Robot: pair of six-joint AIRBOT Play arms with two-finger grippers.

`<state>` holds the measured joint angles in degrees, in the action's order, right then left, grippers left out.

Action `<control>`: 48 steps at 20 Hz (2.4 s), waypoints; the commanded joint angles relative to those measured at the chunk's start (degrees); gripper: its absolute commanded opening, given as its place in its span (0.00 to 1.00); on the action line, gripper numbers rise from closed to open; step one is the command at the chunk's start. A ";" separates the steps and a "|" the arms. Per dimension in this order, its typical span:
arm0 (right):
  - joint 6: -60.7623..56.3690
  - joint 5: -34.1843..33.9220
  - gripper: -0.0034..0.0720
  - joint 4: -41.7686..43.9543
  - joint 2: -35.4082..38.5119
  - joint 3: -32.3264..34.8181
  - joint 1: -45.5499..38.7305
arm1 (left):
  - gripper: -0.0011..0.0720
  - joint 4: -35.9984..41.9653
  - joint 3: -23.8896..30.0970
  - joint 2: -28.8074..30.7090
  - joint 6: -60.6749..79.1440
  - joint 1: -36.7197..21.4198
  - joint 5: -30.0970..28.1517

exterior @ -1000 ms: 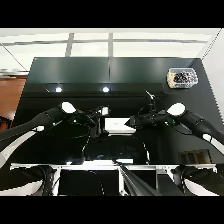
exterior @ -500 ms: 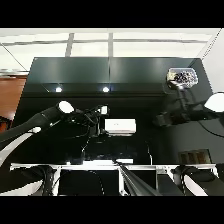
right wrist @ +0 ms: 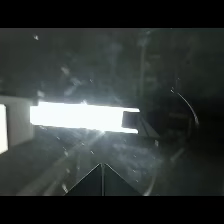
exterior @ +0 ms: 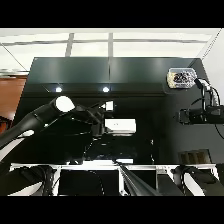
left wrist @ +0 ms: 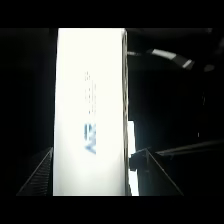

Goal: Fold the box and place the chain.

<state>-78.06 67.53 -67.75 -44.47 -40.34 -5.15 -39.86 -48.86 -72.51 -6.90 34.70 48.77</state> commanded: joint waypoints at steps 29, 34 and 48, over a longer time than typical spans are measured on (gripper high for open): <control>0.07 -7.28 0.07 3.69 0.22 1.01 -0.57 | 1.00 -4.92 -12.50 -13.38 -14.95 4.39 3.08; 0.04 -7.34 0.07 3.69 0.22 1.01 -0.57 | 1.00 -6.14 -12.61 -14.27 -15.47 4.98 5.92; 0.04 -7.37 0.07 3.69 0.22 1.01 -0.57 | 0.79 -21.09 -12.76 -17.53 -20.85 12.63 -2.95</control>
<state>-78.00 60.14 -64.05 -44.27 -39.35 -5.67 -57.39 -61.45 -89.19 -26.00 46.30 47.24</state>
